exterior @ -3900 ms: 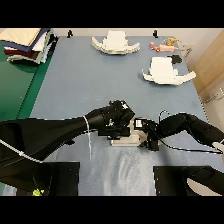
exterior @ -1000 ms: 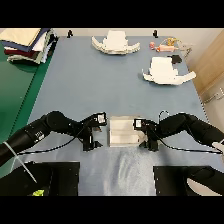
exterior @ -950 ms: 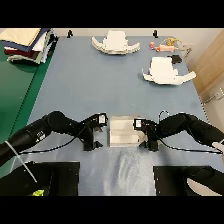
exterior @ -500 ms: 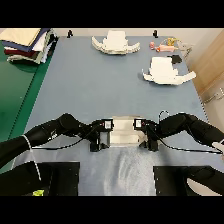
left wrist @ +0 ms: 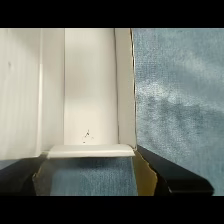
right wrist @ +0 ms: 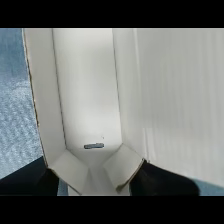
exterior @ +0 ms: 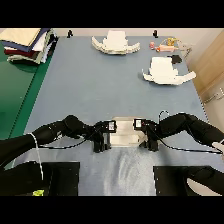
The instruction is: Fold the box.
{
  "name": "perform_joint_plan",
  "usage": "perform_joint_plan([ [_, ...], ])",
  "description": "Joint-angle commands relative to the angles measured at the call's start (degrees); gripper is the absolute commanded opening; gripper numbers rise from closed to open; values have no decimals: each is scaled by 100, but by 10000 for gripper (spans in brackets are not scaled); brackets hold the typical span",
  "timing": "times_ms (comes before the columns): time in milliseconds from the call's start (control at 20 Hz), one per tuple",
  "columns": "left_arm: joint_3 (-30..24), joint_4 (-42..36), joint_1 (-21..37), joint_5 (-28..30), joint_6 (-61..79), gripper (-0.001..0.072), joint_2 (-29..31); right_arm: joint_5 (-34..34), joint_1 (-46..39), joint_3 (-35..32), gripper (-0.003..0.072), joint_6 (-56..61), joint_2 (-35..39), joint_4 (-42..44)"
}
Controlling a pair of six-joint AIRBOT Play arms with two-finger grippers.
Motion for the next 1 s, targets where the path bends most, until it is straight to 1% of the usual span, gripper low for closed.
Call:
perform_joint_plan([
  [0, 0, -120, -44, 90, 98, 703, -162, 2, -2, 4, 543, 2, 4, 4],
  [250, 0, -151, -61, 94, 221, 703, -162, 4, -2, 4, 543, 2, 4, 4],
  [550, 0, -422, -66, 199, 378, 702, -164, 4, -2, 4, 543, 0, 4, 4],
  [600, 0, -439, -66, 205, 376, 655, -164, 2, -2, 4, 543, 2, 4, 4],
  [650, 0, -435, -66, 205, 378, 537, -164, 2, -2, 4, 543, 2, 4, 4],
  [700, 0, -433, -66, 203, 378, 526, -164, 2, -2, 4, 543, 2, 4, 4],
  [950, -2, -378, -63, 195, 374, 527, -164, 4, -2, 4, 543, 2, 4, 4],
])
